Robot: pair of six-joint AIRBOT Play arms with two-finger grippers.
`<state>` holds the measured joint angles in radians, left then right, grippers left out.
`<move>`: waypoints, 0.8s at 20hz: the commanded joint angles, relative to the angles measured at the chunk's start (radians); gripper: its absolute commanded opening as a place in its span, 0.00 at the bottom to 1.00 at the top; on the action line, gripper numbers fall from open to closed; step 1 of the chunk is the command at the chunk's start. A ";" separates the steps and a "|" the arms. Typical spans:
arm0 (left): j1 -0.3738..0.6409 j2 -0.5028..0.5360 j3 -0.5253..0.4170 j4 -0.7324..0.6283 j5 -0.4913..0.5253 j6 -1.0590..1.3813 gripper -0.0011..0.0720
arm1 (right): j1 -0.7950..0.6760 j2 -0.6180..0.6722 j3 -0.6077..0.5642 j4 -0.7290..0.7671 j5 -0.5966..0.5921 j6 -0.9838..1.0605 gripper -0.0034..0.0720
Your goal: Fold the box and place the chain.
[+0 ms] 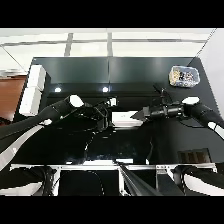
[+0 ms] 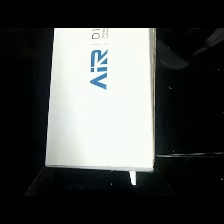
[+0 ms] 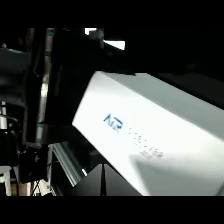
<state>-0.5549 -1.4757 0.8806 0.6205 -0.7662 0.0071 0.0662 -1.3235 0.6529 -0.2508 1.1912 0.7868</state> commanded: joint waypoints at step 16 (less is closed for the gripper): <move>0.000 0.000 0.001 0.000 0.001 0.000 0.54 | -0.016 0.018 0.106 -0.173 0.063 -0.017 0.06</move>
<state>-0.5549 -1.4757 0.8806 0.6086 -0.7658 0.0029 0.0887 -1.3464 0.7063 -0.4465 1.1126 0.7963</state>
